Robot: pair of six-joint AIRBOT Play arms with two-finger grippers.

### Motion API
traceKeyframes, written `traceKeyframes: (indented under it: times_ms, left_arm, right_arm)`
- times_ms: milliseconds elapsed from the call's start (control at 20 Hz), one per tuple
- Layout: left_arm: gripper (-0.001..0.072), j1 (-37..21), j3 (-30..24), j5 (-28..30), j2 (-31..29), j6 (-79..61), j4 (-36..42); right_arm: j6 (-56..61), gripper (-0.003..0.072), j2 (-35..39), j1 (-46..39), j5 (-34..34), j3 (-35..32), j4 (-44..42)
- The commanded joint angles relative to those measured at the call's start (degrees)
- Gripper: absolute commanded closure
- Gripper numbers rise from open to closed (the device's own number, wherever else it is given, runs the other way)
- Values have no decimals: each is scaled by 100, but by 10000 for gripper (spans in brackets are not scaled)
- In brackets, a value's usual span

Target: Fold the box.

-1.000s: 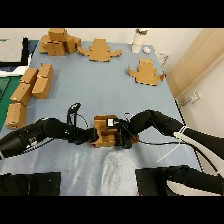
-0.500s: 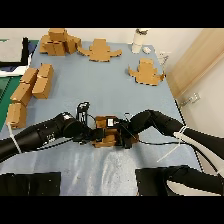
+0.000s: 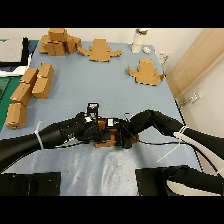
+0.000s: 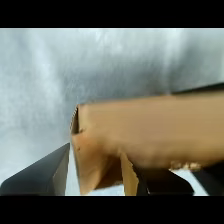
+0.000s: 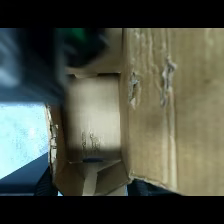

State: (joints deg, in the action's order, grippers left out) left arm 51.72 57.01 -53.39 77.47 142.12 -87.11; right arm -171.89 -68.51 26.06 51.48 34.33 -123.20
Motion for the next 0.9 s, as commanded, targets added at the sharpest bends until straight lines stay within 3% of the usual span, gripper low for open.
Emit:
traceKeyframes:
  times_ms: [0, 350, 650, 850]
  left_arm:
    - [239, 70, 190, -107, 184, 138, -227]
    - [238, 70, 192, 175, 186, 216, 22]
    - [238, 72, 238, -330, 275, 905, -184]
    - [239, 153, 605, -745, 570, 907, -267]
  right_arm:
    - [0, 216, 0, 0, 0, 0, 0]
    - [0, 216, 0, 0, 2, 0, 0]
    - [0, 216, 0, 0, 0, 0, 0]
    - [0, 216, 0, 0, 0, 0, 0]
